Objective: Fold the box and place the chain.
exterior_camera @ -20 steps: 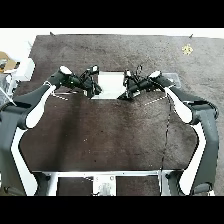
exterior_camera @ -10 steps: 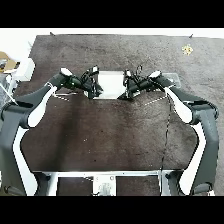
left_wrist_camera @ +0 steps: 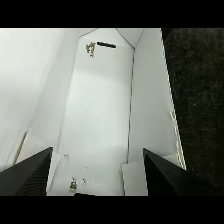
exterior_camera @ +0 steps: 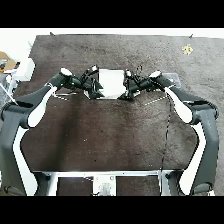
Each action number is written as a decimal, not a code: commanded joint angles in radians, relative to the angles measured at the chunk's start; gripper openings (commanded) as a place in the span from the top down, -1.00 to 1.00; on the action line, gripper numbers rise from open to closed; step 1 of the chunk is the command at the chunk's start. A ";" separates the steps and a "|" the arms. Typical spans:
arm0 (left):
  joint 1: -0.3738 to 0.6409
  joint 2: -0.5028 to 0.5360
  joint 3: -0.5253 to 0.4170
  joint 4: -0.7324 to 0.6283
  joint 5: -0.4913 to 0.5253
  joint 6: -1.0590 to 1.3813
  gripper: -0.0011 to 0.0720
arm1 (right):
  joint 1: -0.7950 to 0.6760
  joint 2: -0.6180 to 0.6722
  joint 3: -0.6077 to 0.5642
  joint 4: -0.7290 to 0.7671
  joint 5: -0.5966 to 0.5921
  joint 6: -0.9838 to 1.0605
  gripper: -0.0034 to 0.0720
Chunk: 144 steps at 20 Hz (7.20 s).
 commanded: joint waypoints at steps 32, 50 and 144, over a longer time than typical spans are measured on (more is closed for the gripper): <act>0.285 0.109 -0.073 0.156 -0.138 -1.158 0.96 | 0.001 0.001 0.000 0.001 0.000 0.000 -0.66; 0.199 0.123 -0.250 0.063 -0.003 -1.162 0.96 | 0.001 0.001 0.000 0.001 0.000 0.000 -0.66; -0.325 -0.056 0.364 1.150 -0.143 -2.172 -0.32 | 0.001 0.001 0.000 0.001 0.000 0.000 -0.66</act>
